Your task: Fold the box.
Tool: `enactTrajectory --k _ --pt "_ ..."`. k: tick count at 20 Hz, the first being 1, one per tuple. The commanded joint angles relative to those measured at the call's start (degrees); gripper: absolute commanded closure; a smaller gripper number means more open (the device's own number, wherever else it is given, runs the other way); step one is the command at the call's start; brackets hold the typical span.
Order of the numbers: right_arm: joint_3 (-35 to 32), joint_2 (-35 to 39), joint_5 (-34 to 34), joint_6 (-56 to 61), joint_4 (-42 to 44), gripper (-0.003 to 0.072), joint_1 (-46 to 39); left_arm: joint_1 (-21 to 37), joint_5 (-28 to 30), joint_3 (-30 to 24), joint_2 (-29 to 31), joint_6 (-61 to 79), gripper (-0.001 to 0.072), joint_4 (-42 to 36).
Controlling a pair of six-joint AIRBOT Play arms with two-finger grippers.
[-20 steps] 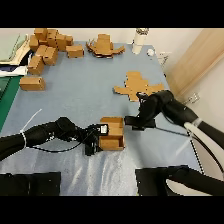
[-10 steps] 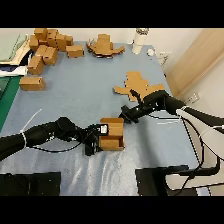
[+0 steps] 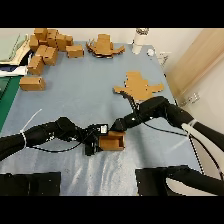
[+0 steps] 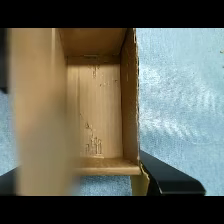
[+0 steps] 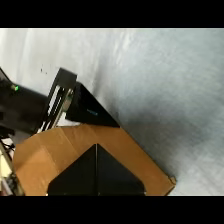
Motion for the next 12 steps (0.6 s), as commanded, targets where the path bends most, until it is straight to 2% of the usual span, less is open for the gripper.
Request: enactTrajectory --k 1,4,6,12 --pt "-5.64 8.94 5.49 -3.89 -4.79 0.0682 4.96 -0.02 0.02 0.04 -0.04 0.0 0.0238 0.0" --pt "-11.02 14.05 12.48 -3.61 -13.51 0.0682 9.7 -0.02 0.02 0.04 -0.04 0.0 0.0238 0.0" --pt "-13.31 15.78 14.08 -3.48 -14.71 0.0681 12.11 -0.02 0.02 0.04 -0.04 0.0 0.0238 0.0" --pt "-13.44 18.23 17.94 -3.52 -17.68 0.0681 16.5 -0.02 0.02 0.04 -0.04 0.0 0.0238 0.0"
